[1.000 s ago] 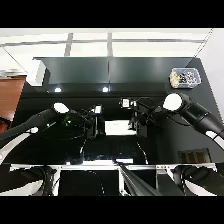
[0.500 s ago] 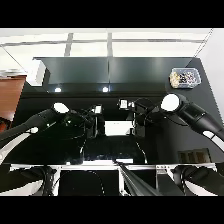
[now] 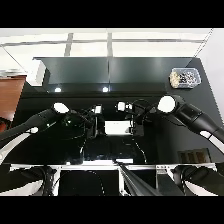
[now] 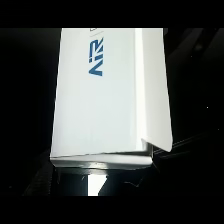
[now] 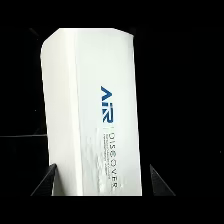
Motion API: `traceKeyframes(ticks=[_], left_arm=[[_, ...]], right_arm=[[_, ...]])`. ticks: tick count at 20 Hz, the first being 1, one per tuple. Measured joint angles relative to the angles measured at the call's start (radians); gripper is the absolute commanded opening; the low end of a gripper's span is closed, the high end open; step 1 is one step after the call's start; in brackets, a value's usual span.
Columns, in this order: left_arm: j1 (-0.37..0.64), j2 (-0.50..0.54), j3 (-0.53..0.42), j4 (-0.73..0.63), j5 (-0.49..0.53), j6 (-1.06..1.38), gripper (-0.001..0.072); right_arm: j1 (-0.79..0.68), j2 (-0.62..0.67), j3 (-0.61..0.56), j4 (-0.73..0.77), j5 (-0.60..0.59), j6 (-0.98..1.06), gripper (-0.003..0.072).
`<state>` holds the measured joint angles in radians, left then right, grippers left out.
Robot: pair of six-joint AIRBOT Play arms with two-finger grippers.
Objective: Fold the box and place the chain.
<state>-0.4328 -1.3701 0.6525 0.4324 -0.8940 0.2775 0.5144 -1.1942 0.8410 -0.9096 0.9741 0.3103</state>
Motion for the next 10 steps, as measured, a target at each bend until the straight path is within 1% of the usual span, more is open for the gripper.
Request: traceKeyframes(ticks=[6,7,8,10], left_arm=[[0.000,0.000,0.000,0.000,0.000,0.000,0.0338],[0.000,0.000,0.000,0.000,0.000,0.000,0.0338],[0.000,0.000,0.000,0.000,0.000,0.000,0.0338],[0.000,0.000,0.000,0.000,0.000,0.000,0.0338]], right_arm=[[0.000,0.013,0.008,0.000,-0.008,0.000,0.0679],[0.001,0.013,0.009,0.000,-0.008,0.000,0.0553],[0.001,0.014,0.009,0.000,-0.010,-0.001,0.0498],[0.001,0.014,0.009,-0.001,-0.010,0.000,0.0497]])
